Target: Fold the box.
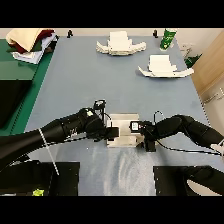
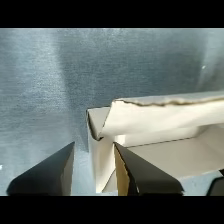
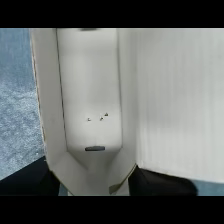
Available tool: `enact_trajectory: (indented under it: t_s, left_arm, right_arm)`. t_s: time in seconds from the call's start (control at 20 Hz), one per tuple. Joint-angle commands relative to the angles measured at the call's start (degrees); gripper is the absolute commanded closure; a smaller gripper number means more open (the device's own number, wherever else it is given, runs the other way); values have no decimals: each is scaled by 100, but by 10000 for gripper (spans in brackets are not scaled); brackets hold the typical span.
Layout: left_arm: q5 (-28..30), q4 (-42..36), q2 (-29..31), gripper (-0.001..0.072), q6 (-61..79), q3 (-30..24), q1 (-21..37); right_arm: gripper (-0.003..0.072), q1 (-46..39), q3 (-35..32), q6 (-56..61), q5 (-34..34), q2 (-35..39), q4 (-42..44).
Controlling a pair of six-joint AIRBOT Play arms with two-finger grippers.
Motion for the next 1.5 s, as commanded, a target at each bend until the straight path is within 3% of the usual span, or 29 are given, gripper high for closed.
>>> enact_trajectory:
  t_s: [0.0, 0.4, 0.55, 0.6, 0.65, 0.85, 1.0, 1.45]
  left_arm:
    - [-116, 94, -201, 356, -310, 61, -140]
    - [-914, 662, -1010, 356, -363, 916, -520]
    - [-922, 717, -1095, 362, -365, 975, -520]
    - [-935, 721, -1110, 504, -358, 975, -522]
    - [-909, 741, -1113, 583, -348, 975, -520]
    - [-929, 737, -1178, 586, -365, 975, -522]
    - [-1036, 710, -1252, 691, -372, 977, -538]
    - [-1034, 479, -1259, 693, -448, 977, -557]
  right_arm:
    - [177, -2, -2, 2, 2, 2, 0]
    - [176, -2, -2, 2, 0, 2, 0]
    - [176, -2, -2, 2, 2, 2, 0]
    - [176, -2, -2, 2, 0, 2, 0]
    - [177, -2, -4, 2, 2, 2, 0]
    - [176, -2, -4, 2, 2, 2, 0]
    - [176, -2, -2, 2, 2, 2, 0]
    - [177, -2, -2, 2, 2, 2, 0]
